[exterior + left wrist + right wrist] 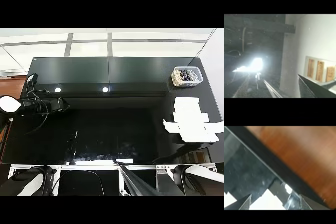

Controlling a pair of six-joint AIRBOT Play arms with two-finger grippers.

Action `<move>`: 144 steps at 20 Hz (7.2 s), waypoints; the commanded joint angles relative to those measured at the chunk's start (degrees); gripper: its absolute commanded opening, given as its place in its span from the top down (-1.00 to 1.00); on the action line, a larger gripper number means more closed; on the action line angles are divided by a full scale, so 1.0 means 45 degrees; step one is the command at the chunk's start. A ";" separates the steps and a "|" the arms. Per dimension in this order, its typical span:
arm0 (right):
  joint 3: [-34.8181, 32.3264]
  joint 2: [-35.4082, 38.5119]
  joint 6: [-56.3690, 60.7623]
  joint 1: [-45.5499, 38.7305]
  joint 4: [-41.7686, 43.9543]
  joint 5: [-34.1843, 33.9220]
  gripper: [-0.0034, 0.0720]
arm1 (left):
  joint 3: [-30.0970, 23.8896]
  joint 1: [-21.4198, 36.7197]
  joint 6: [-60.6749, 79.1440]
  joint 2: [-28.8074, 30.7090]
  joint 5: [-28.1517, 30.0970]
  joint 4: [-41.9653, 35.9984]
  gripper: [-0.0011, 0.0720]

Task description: Fold the box and place the chain.

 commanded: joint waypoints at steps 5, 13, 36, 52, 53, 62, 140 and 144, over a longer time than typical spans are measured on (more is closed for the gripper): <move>0.1428 -0.3235 -0.4789 0.0282 0.0636 0.3827 -0.94 | 0.0024 -0.0005 -0.0437 -0.0015 0.0126 -0.0359 -0.97; 0.1321 -0.2429 -0.5027 0.0816 0.0777 0.5187 0.86 | 0.0024 -0.0005 -0.0432 -0.0015 0.0364 -0.0384 -0.96; -0.8806 0.3546 -0.8378 1.5509 1.4528 -0.5158 0.86 | 0.3041 -0.0374 0.5294 -0.5411 -0.2195 -0.6805 -0.96; -0.8801 0.3546 -0.8150 1.5562 1.4518 -0.4464 0.86 | 0.7344 -0.1671 0.9622 -1.1487 -0.8670 -0.7320 -0.83; -0.8801 0.3546 -0.8150 1.5562 1.4513 -0.4469 0.86 | 0.7664 -0.1797 1.0108 -1.1487 -0.8956 -0.6611 -0.52; -0.8772 0.3551 -0.8165 1.5436 1.4042 -0.4410 -0.80 | 0.8247 -0.2137 1.1147 -1.1487 -0.9403 -0.5901 0.90; -0.5649 0.0379 -1.9317 1.8238 0.7980 -0.3701 -0.85 | 0.3424 -0.5158 1.9822 -0.7407 -0.0350 -0.4663 0.90; -0.5649 0.0199 -1.9302 1.8234 0.7980 -0.3706 -0.85 | 0.3424 -0.5158 1.9817 -0.7407 -0.0345 -0.4663 0.90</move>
